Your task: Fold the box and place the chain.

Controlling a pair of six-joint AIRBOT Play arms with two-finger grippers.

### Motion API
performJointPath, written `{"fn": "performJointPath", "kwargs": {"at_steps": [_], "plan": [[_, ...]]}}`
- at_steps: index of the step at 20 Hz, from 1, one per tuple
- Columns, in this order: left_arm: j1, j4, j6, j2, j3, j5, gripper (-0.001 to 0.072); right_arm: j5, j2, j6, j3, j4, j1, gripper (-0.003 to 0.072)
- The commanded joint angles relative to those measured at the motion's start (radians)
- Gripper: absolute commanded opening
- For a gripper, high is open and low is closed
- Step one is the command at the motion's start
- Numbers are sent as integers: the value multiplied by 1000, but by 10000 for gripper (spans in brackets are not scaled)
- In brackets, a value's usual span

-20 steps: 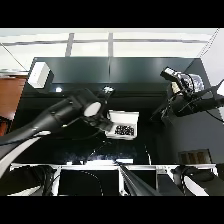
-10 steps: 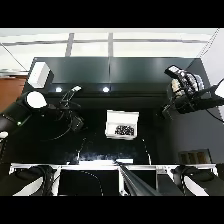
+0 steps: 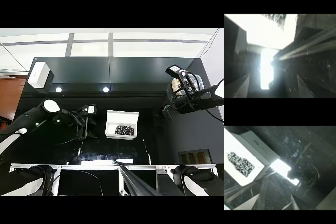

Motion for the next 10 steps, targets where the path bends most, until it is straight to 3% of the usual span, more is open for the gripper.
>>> {"fn": "performJointPath", "kwargs": {"at_steps": [1,10], "plan": [[-24,-136,206,-61,0,37,714,0,1,7,0,-1,0,454],[-53,-177,154,-106,32,36,714,-16,0,6,0,0,0,453]]}}
